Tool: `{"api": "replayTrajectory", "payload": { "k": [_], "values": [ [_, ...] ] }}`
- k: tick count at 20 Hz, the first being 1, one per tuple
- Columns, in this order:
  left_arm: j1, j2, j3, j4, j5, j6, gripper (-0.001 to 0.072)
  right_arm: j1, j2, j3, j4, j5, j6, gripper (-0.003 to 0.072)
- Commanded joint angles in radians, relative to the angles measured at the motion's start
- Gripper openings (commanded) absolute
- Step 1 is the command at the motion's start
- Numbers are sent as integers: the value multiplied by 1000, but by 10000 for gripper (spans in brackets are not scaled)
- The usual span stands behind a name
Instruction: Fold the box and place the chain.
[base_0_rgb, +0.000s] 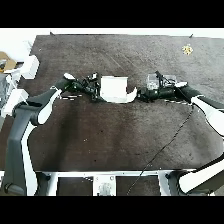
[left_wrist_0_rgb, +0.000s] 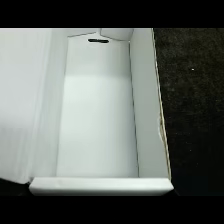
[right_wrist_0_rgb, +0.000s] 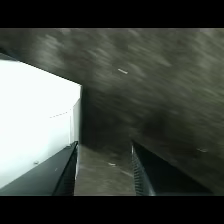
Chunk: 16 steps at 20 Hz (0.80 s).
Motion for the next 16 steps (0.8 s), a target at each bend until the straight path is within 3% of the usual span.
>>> {"api": "replayTrajectory", "payload": {
  "k": [1,2,6,12,13,14,16],
  "values": [
    [0,0,0,0,0,0,351,1,-7,1,100,71,-42,513],
    [0,0,0,0,0,0,351,2,-7,8,103,87,-43,596],
    [0,0,0,0,0,0,351,31,-7,75,70,104,-1,559],
    [0,0,0,0,0,0,351,148,-7,212,-261,75,248,557],
    [0,0,0,0,0,0,351,164,-7,226,-299,71,278,509],
    [0,0,0,0,0,0,351,176,-7,235,-309,67,286,395],
    [0,0,0,0,0,0,351,195,-7,248,-309,53,293,398]
  ]
}}
